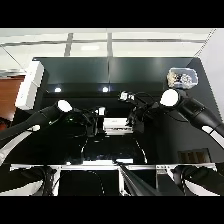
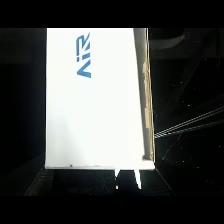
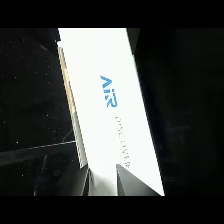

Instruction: Fold the box and place the chain.

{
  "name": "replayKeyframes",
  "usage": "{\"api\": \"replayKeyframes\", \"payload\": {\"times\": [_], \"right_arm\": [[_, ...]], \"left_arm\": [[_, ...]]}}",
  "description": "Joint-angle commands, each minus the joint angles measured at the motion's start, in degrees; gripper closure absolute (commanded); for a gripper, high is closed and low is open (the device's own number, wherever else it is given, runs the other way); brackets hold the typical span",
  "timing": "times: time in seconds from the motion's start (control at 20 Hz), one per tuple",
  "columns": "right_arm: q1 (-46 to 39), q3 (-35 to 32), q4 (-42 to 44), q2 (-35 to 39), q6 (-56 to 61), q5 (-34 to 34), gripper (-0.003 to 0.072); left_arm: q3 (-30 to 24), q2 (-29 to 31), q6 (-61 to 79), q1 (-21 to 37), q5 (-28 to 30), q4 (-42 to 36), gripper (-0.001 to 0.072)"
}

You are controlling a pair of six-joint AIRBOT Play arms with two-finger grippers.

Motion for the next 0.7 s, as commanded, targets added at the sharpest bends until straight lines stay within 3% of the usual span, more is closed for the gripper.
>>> {"api": "replayKeyframes", "payload": {"times": [0.0, 0.05, 0.35, 0.45, 0.65], "right_arm": [[0.1, -0.6, 0.1, 0.0, 0.1, 0.2, 0.0506], [0.1, -0.6, 0.1, 0.0, 0.1, 0.1, 0.0478], [0.1, -0.6, 0.1, 0.0, 0.3, 0.0, 0.0475], [0.0, -0.6, -0.7, 0.0, 4.3, -1.2, 0.0293], [0.2, -1.0, -1.6, -0.3, 5.7, -1.7, 0.0303]], "left_arm": [[0.0, 0.0, 0.0, 0.0, 0.0, 0.0, 0.0227], [0.0, 0.0, 0.0, 0.0, 0.0, 0.0, 0.0227], [0.0, 0.0, 0.0, 0.0, 0.0, 0.0, 0.0227], [0.0, 0.0, 0.0, 0.0, 0.0, 0.0, 0.0227], [0.0, 0.0, 0.0, 0.0, 0.0, 0.0, 0.0227]]}}
